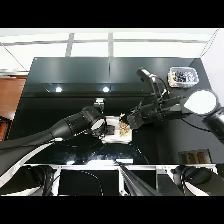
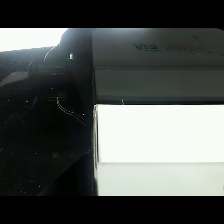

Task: Fold the box and place the chain.

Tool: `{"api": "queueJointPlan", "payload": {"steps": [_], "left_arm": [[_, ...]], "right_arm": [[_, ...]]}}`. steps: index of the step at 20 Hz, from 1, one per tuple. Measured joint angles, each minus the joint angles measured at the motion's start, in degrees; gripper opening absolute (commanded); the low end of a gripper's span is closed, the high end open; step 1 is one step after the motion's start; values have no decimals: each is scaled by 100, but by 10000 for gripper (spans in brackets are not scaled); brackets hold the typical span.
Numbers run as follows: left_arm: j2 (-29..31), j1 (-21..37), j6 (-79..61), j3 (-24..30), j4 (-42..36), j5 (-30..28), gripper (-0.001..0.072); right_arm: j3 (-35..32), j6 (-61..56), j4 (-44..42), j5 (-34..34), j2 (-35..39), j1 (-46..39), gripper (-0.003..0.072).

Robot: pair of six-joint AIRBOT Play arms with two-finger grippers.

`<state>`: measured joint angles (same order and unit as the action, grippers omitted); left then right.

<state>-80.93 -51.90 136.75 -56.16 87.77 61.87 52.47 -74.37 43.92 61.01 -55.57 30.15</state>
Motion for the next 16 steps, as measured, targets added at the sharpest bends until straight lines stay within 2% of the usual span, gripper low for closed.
{"api": "queueJointPlan", "payload": {"steps": [2, 3, 4, 7, 10, 14, 15, 16], "left_arm": [[0, 0, 0, 0, 0, -2, 26], [0, 0, -2, 0, -2, -2, 26], [0, 0, 0, 0, 0, -2, 26], [0, 0, 0, 0, 0, -2, 26], [0, 0, 0, 0, 0, 2, 26], [0, 0, 0, 0, 0, 7, 26], [0, 0, 0, 0, 0, 7, 26], [0, 0, 0, 0, 0, 4, 27]], "right_arm": [[-153, -33, 72, -31, -44, 11, 74], [-232, -50, 105, -55, -61, 13, 421], [-291, -63, 120, -79, -70, 13, 533], [-393, -57, 184, -57, -42, -90, 533], [-428, 33, 404, 74, 162, -715, 532], [-533, 94, 1572, -81, 348, -1943, 534], [-636, 92, 1980, -315, 365, -2205, 563], [-750, 66, 2332, -612, 365, -2402, 720]]}}
